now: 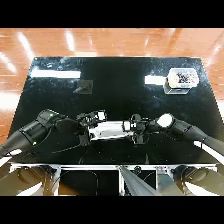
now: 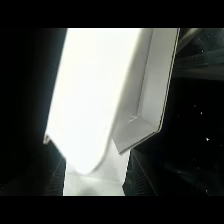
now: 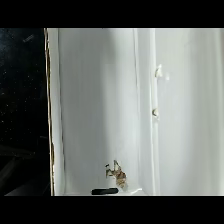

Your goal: Fold the box and place the chain.

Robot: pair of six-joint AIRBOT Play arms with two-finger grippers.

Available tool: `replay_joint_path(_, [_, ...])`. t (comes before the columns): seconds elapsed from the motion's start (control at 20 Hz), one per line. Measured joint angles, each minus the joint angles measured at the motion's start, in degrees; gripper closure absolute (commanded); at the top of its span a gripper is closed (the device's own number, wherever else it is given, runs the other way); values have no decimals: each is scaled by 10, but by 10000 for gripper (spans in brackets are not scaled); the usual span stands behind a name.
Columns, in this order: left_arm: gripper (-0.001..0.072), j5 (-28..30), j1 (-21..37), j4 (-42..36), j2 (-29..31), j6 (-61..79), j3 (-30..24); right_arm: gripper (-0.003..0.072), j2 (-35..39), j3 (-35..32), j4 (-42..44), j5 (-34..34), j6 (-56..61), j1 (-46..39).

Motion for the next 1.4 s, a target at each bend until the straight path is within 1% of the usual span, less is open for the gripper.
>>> replay_joint_path(0.25, [196,-10,0,-8,-16,-2,0,194,0,0,0,0,0,0])
replay_joint_path(0.3, [215,-11,-1,-10,-20,-2,0,194,0,0,0,0,0,0])
replay_joint_path(0.35, [276,-12,-1,-13,-24,-2,0,194,0,0,0,0,0,0])
replay_joint_path(0.4, [285,-12,-1,-14,-28,-3,0,194,0,0,0,0,0,0])
replay_joint_path(0.5, [418,-13,-1,-17,-32,-4,0,194,0,0,0,0,0,0])
replay_joint_path(0.55, [419,-12,-1,-18,-33,-4,0,194,0,0,0,0,0,0])
replay_joint_path(0.65, [471,-7,-1,-27,-34,-4,0,194,0,0,0,0,0,0])
replay_joint_path(0.85, [473,-7,-5,-48,-36,-2,0,194,0,0,0,0,0,0])
replay_joint_path(1.0, [474,-23,-17,-55,-36,0,0,194,0,0,0,0,0,0])
replay_joint_path(1.2, [474,-63,-34,-63,-36,0,0,194,0,0,0,0,0,0])
replay_joint_path(1.4, [474,-92,-40,-75,-36,0,0,194,0,0,0,0,0,0])
